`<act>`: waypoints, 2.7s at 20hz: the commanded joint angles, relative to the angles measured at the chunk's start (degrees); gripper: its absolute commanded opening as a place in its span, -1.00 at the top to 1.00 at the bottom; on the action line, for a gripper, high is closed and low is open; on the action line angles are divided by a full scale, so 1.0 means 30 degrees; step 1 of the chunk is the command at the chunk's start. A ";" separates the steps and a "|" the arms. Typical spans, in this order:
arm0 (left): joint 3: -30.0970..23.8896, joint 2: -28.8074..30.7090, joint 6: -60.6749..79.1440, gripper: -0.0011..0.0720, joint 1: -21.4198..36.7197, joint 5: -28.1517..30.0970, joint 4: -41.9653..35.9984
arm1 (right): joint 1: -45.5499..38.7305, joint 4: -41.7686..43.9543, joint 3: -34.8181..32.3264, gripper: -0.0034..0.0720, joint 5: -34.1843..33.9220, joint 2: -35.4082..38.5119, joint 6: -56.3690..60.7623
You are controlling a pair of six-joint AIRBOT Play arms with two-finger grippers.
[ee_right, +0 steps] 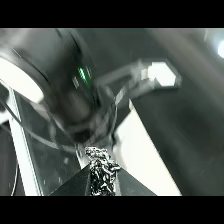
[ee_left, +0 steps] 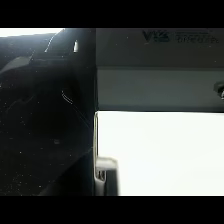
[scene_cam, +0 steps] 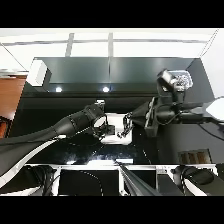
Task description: Fold the box and place the chain.
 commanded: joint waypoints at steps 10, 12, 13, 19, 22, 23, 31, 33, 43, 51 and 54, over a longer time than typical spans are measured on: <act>0.0007 -0.0015 0.0007 0.88 0.0015 0.0007 0.0015 | -0.3009 -0.5931 -0.1275 -0.74 0.0189 -0.2171 -0.2011; 0.0007 -0.0015 0.0000 0.88 0.0015 0.0015 0.0022 | -0.3599 -0.6717 -0.2550 -0.74 -0.0809 -0.2346 -0.5537; 0.0007 -0.0015 0.0007 0.88 0.0015 0.0007 0.0015 | -0.3497 -0.5894 -0.3402 -0.75 -0.2004 -0.2586 -0.7395; 0.0007 -0.0015 0.0000 0.88 0.0015 0.0000 0.0015 | -0.0838 -0.0736 -0.4801 -0.75 -0.5406 -0.5770 -1.6640; 0.0007 -0.0015 0.0007 0.88 0.0007 0.0000 0.0015 | -0.0313 -0.0117 -0.4707 -0.74 -0.5515 -0.6768 -1.7835; 0.0007 -0.0015 0.0000 0.88 0.0015 0.0000 0.0015 | -0.0313 -0.0117 -0.4707 -0.74 -0.5625 -0.6856 -1.7835; 0.0007 -0.0015 0.0000 0.88 0.0007 0.0000 0.0015 | -0.0095 -0.0109 -0.4707 -0.52 -0.5770 -0.7329 -1.7828; 0.0007 -0.0015 0.0000 0.88 0.0007 -0.0007 0.0015 | 0.0087 -0.0131 -0.4707 0.21 -0.5763 -0.7359 -1.7813; 0.0007 -0.0015 0.0007 0.88 0.0015 0.0000 0.0015 | 0.0036 -0.2506 -0.4401 0.88 -0.6251 -0.6120 -1.2109; 0.0007 -0.0015 0.0007 0.88 0.0015 0.0000 0.0015 | 0.0036 -0.4422 -0.3679 0.88 -0.3752 0.0721 -0.3169; 0.0007 -0.0015 0.0000 0.88 0.0015 0.0000 0.0015 | 0.0044 -0.4401 -0.1545 0.88 -0.1581 0.2142 -0.0670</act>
